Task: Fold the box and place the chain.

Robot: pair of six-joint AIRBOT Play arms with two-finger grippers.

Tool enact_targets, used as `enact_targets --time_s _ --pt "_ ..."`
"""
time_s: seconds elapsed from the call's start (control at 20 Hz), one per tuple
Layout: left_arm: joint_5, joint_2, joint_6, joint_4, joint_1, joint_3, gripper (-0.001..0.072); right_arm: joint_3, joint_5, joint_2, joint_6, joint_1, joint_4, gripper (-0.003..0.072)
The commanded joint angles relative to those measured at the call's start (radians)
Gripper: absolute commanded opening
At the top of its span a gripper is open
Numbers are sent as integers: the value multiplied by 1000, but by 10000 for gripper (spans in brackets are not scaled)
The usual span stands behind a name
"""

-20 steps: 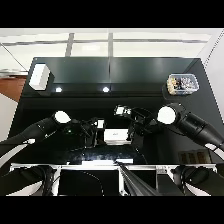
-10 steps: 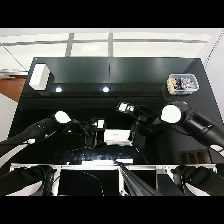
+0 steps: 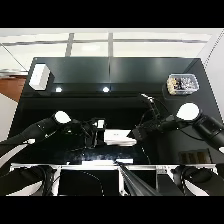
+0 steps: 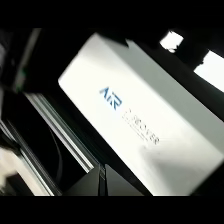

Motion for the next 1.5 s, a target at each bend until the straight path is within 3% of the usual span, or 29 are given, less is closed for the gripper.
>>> enact_targets --time_s 0.0,0.3,1.45 --pt "1 0 0 0 0 0 481 -94 -117 2 64 -11 169 43" --pt "1 0 0 0 0 0 482 -194 -206 -2 64 -10 160 43" --pt "1 0 0 0 0 0 482 -207 -333 -12 82 69 105 43"
